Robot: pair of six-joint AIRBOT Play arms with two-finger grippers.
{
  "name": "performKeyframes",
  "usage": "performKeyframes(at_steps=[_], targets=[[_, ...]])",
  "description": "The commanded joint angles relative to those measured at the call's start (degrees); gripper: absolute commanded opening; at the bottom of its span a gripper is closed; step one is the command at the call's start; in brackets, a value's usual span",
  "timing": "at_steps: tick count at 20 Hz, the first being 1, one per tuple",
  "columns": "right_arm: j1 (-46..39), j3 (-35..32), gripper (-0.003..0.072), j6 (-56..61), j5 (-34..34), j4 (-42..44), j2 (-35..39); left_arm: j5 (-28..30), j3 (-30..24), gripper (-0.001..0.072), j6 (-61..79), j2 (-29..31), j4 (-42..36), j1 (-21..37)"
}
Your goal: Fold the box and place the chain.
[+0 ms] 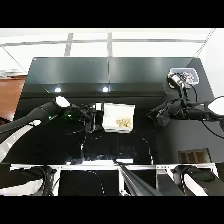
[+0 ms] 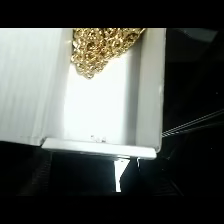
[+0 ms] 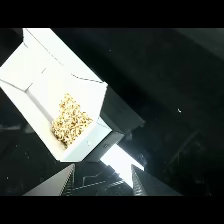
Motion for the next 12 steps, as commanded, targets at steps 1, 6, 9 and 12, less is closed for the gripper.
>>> performKeyframes(at_steps=[1,6,9,12], targets=[[0.02,0.02,0.0417,0.02,-0.52,0.04,0.02,-1.6,0.2,0.0698,1.07,-0.13,-1.03,-0.52],[0.02,0.02,0.0417,0.02,-0.55,0.22,0.02,-2.12,0.2,0.0696,1.07,-0.13,-1.03,-2.36],[0.04,0.02,0.0418,0.46,0.07,0.24,0.02,-1.18,0.2,0.0663,0.85,-0.13,-1.01,-2.71],[0.17,0.02,0.0424,0.74,0.63,0.22,0.0,-1.03,0.2,0.0501,0.85,-0.13,-1.01,-2.71]])
